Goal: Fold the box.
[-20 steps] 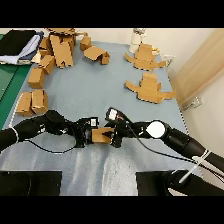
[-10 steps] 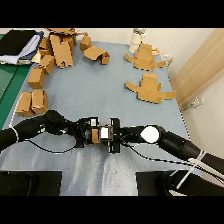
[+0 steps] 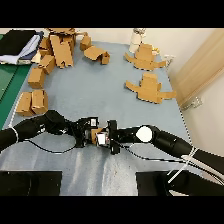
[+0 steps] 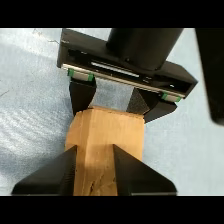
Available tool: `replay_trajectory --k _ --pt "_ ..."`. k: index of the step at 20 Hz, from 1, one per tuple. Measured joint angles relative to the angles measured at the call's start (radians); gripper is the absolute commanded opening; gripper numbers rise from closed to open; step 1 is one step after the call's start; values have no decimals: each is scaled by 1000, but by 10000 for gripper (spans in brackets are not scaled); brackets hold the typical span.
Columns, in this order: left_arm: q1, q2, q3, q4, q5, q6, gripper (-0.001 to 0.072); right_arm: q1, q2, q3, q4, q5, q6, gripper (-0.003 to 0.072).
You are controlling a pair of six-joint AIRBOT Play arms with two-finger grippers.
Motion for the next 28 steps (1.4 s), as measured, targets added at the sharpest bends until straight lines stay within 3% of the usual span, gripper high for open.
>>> replay_trajectory --k 1,9,10,11,12,13,19,28 --pt "0 0 0 0 0 0 591 0 -1 0 -1 -2 -3 217" --pt "0 0 0 -1 -5 0 591 0 47 0 -5 -4 -25 91" --pt "0 0 0 -1 -4 0 591 0 54 0 -6 -4 -27 110" --pt "0 0 0 -1 -4 0 591 0 59 0 -9 -4 -27 259" --pt "0 0 0 -1 -4 0 591 0 62 0 -9 -4 -27 475" --pt "0 0 0 -1 -4 0 591 0 65 0 -10 -2 -27 531" --pt "0 0 0 0 -2 0 591 0 60 0 -12 8 -27 530" --pt "0 0 0 -1 4 0 591 2 13 0 -45 -72 -27 499"
